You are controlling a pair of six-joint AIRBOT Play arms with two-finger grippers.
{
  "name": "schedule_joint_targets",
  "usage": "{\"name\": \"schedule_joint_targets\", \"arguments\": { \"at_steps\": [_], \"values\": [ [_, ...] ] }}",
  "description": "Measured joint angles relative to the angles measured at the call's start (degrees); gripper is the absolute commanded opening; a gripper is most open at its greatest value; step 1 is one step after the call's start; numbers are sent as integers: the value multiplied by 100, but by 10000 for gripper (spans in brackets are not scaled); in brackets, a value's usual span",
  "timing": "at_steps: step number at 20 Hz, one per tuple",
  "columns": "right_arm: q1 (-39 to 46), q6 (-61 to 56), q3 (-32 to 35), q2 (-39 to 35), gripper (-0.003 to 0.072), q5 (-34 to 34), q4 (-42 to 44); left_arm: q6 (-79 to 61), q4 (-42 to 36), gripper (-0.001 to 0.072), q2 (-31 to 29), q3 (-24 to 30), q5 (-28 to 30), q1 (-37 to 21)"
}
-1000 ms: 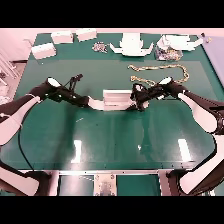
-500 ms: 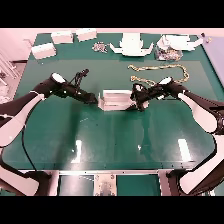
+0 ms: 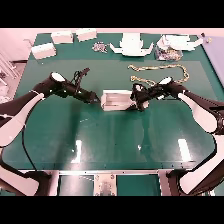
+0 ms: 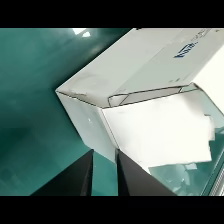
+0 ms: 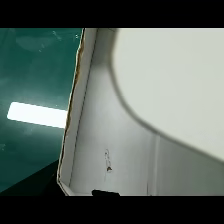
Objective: Fold the box and place the chain.
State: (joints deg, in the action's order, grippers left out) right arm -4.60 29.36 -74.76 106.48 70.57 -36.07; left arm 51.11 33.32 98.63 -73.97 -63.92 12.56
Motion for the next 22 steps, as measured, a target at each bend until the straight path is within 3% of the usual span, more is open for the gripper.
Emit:
{"name": "schedule_joint_targets", "arguments": {
  "at_steps": [7, 22],
  "values": [
    [0, 2, 0, 0, 497, 0, 0, -199, -310, 190, 0, 0, -37, 55],
    [11, -4, 0, 0, 497, -4, -9, -2, -236, 193, -2, -39, 321, 367]
  ]
}}
